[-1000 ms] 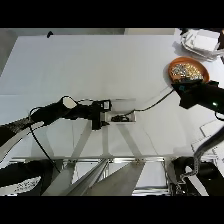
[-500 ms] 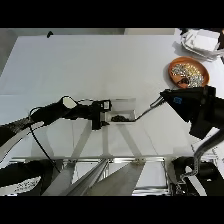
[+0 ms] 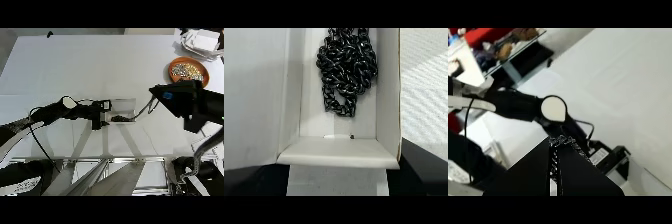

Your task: Fold the box and place the chain.

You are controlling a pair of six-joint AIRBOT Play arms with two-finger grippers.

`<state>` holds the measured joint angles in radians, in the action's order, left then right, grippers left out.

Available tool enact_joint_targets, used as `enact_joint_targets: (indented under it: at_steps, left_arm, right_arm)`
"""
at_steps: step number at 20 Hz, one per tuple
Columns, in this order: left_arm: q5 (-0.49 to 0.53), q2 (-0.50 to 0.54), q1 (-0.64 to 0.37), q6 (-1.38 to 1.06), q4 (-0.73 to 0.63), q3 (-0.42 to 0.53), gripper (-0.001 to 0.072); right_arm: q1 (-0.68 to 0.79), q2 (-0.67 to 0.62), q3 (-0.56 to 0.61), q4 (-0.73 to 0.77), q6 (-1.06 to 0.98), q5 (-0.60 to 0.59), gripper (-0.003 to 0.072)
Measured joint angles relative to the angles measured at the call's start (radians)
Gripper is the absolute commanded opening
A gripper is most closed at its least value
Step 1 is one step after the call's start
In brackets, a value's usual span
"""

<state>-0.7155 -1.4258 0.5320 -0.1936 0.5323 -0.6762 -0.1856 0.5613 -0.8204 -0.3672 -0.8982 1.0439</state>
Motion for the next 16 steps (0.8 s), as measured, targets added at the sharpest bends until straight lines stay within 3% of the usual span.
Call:
enact_joint_targets:
  at_steps: [10, 16]
  left_arm:
    - [0.000, 0.000, 0.000, 0.000, 0.000, 0.000, 0.0132]
    - [0.000, 0.000, 0.000, 0.000, 0.000, 0.000, 0.0132]
  right_arm:
    - [-0.131, 0.384, 0.013, -0.279, 0.049, -0.015, 0.0012]
    - [-0.142, 0.521, 0.096, -0.335, 0.060, -0.047, 0.0014]
